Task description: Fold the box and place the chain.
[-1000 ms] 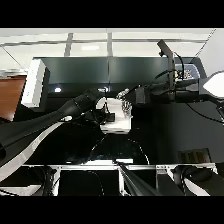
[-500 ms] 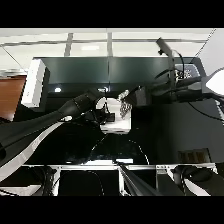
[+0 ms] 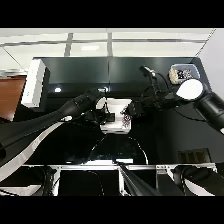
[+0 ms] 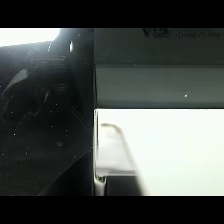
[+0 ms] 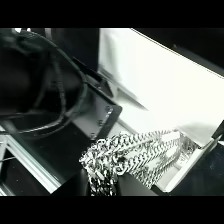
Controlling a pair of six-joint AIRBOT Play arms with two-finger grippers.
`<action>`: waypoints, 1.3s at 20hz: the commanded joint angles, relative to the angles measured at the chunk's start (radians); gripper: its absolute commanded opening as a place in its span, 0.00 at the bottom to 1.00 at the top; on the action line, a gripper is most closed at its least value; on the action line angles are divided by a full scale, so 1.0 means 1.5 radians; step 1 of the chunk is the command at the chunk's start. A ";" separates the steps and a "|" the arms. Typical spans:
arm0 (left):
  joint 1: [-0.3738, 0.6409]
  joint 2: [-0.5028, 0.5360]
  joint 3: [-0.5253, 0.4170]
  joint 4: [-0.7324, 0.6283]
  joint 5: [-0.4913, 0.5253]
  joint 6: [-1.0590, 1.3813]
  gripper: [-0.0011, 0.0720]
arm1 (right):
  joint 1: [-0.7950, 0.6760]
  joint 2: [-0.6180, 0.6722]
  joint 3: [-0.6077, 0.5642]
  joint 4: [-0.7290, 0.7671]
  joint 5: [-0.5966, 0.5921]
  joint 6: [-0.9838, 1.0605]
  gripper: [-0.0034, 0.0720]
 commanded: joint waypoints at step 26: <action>-0.012 0.070 0.027 0.015 0.036 0.002 0.52 | -0.093 0.066 -0.120 -0.244 0.062 0.062 0.40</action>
